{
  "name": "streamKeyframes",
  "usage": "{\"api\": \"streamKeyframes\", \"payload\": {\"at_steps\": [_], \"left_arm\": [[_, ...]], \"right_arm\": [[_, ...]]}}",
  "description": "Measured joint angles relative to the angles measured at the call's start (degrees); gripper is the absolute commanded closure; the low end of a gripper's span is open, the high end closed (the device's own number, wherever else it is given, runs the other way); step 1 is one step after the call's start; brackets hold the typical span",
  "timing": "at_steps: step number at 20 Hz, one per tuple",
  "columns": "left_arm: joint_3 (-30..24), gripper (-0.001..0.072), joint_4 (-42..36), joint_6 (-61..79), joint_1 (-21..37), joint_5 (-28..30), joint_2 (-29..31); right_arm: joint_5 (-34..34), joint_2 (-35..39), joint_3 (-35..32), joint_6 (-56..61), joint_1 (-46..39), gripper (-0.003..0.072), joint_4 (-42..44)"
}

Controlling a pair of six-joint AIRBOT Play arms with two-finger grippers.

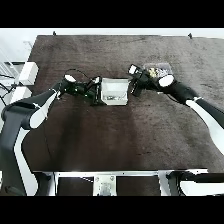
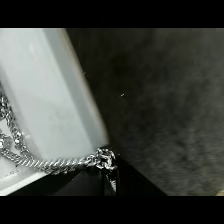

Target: Fold the box and place the chain.

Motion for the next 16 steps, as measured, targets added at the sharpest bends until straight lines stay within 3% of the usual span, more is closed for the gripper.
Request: {"api": "streamKeyframes", "payload": {"at_steps": [10, 16], "left_arm": [[0.0, 0.0131, 0.0, 0.0, 0.0, 0.0, 0.0], [0.0, 0.0131, 0.0, 0.0, 0.0, 0.0, 0.0]], "right_arm": [[6.1, 17.2, -0.1, 11.8, 2.3, 0.0673, -10.7], [5.8, 20.8, 0.3, 12.9, 6.7, 0.0673, -11.7]]}}
